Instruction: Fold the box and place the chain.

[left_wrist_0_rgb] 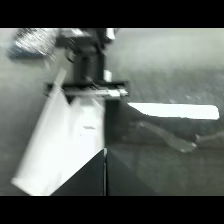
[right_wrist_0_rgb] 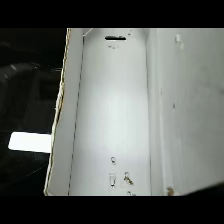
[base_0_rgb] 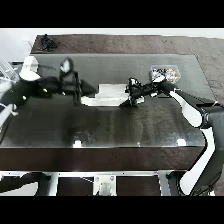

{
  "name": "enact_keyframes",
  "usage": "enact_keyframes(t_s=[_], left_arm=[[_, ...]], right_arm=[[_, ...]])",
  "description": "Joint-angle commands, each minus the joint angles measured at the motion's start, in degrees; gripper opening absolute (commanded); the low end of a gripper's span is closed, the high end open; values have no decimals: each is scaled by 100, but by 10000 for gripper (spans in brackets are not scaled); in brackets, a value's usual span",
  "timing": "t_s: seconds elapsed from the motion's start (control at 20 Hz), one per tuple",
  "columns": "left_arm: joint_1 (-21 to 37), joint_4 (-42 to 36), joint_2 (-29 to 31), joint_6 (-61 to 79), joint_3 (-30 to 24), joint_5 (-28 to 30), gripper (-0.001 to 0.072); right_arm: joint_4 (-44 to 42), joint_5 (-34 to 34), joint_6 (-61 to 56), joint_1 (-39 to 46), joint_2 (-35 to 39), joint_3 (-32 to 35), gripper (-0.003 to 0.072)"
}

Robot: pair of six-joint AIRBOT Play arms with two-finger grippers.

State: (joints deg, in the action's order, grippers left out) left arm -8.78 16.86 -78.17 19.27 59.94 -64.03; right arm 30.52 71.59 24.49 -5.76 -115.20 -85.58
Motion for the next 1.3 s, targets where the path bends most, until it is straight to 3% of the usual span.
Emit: enact_keyframes(t_s=[0.0, 0.1, 0.2, 0.7, 1.25], left_arm=[[-348, 35, -55, 94, -752, 938, 16], [-444, -157, -321, 116, -748, 1320, 16], [-442, -328, -568, 170, -595, 1305, 16], [-444, -424, -1799, 22, 1152, 1246, 17], [-444, -402, -2693, -289, 2341, 1582, 19]], right_arm=[[-2, 2, -2, -7, -4, 2, 566], [-2, 2, -2, -7, -4, 2, 566], [-2, 2, -4, -7, -4, 2, 566], [-2, 2, -4, -7, -4, 2, 566], [-2, 2, -2, -7, -4, 2, 566]])
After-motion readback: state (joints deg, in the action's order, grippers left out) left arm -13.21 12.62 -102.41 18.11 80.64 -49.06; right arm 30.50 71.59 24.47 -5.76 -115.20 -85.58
